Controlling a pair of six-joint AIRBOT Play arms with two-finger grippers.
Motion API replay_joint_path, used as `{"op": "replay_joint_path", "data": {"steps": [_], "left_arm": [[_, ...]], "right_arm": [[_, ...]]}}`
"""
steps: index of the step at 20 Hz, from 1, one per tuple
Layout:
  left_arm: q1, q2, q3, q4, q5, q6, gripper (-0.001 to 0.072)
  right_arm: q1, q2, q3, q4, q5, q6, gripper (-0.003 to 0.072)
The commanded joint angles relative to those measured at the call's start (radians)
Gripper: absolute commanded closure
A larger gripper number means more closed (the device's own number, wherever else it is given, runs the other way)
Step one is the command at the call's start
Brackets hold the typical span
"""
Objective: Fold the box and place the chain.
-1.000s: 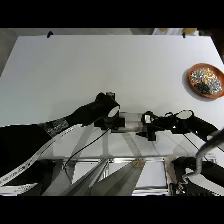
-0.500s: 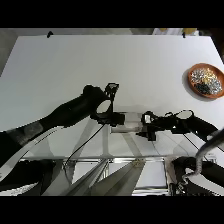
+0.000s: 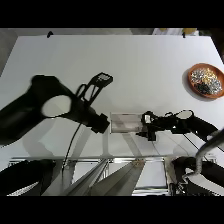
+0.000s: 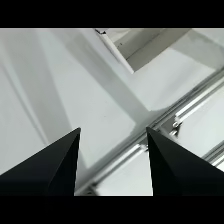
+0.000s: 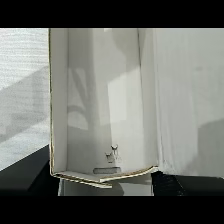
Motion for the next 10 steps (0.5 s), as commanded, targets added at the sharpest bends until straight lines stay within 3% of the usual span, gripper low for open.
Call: {"op": "replay_joint_path", "data": {"steps": [1, 6, 9, 10], "left_arm": [[0.064, 0.133, -0.099, -0.032, 0.100, 0.391, 0.0247], [0.218, 0.126, -0.362, -0.288, 0.347, 1.268, 0.0253], [0.244, 0.042, -0.488, -0.437, 0.428, 1.654, 0.0264], [0.251, -0.001, -0.504, -0.495, 0.435, 1.716, 0.0314]], "right_arm": [[0.000, 0.001, 0.000, 0.000, 0.000, 0.000, 0.0277], [0.000, 0.001, 0.000, 0.000, 0.000, 0.000, 0.0277], [0.000, 0.000, 0.000, 0.000, 0.000, 0.000, 0.0277], [0.000, 0.000, 0.000, 0.000, 0.000, 0.000, 0.0277]]}}
